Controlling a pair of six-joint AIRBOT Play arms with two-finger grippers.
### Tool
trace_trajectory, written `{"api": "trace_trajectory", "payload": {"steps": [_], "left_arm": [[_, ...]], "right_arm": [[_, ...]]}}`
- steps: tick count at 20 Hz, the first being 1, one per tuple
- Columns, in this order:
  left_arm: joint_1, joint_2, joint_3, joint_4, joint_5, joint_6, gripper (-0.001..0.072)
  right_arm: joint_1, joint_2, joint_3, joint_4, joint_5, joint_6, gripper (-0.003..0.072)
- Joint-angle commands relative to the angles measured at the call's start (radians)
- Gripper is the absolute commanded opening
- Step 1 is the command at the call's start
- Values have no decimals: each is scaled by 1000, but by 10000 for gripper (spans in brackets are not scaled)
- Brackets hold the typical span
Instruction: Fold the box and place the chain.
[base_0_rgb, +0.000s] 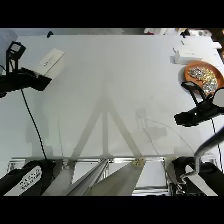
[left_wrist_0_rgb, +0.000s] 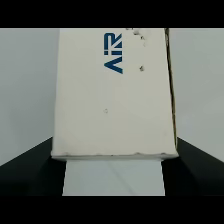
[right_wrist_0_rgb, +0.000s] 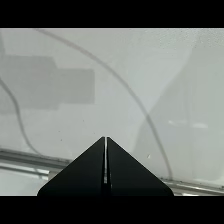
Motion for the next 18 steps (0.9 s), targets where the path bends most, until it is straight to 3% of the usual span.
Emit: {"api": "trace_trajectory", "payload": {"steps": [1, 5, 10, 11, 14, 17, 18], "left_arm": [[65, -57, 0, 22, -13, -62, 217], [66, -140, 0, 61, -39, -147, 216], [66, -242, -2, 212, -98, -298, 239], [66, -251, -2, 232, -98, -330, 327], [66, -251, -2, 245, -96, -353, 498], [66, -251, -2, 245, -116, -353, 561], [66, -250, -2, 245, -119, -358, 631]], "right_arm": [[-1, 1, 0, 0, 0, 0, 17], [-1, 1, 0, 0, 0, 0, 17], [-1, 1, 0, 0, 0, 0, 17], [0, 1, 0, 0, 0, 0, 17], [0, 1, 0, 0, 0, 0, 17], [-1, 1, 0, 0, 0, 0, 17], [0, 1, 0, 0, 0, 0, 17]]}}
